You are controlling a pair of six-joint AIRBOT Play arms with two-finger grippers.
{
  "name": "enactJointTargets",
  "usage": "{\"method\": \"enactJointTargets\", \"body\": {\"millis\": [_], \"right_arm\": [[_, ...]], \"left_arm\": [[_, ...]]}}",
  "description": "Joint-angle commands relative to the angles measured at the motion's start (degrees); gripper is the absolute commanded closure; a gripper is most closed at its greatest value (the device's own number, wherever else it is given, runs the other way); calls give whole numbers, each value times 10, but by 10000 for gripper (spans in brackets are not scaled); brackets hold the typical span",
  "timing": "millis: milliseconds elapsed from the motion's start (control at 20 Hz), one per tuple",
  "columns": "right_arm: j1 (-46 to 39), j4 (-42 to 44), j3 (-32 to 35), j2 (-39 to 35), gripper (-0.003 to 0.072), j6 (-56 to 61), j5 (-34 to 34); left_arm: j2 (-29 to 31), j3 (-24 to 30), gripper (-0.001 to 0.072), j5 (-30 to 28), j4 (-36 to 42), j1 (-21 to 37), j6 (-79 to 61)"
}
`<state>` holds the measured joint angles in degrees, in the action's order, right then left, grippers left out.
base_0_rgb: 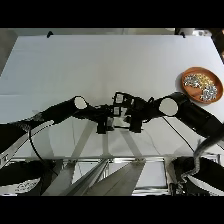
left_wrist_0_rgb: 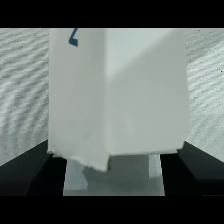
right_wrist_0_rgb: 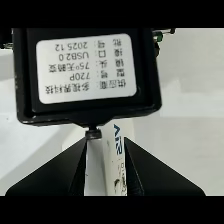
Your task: Fold the box and place the chain.
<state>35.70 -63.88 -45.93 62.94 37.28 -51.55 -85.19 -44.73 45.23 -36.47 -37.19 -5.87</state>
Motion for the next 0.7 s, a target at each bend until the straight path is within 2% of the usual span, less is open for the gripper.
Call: {"method": "enactJointTargets", "body": {"millis": [0,200,550,650], "right_arm": [[1,4,7,0,459,4,-9],[1,8,35,0,459,4,10],[1,18,35,0,461,4,36],[1,15,35,0,513,4,37]], "left_arm": [[0,0,457,0,0,0,-1],[0,0,457,0,0,0,-1],[0,0,457,0,0,0,-1],[0,0,457,0,0,0,-1]]}}
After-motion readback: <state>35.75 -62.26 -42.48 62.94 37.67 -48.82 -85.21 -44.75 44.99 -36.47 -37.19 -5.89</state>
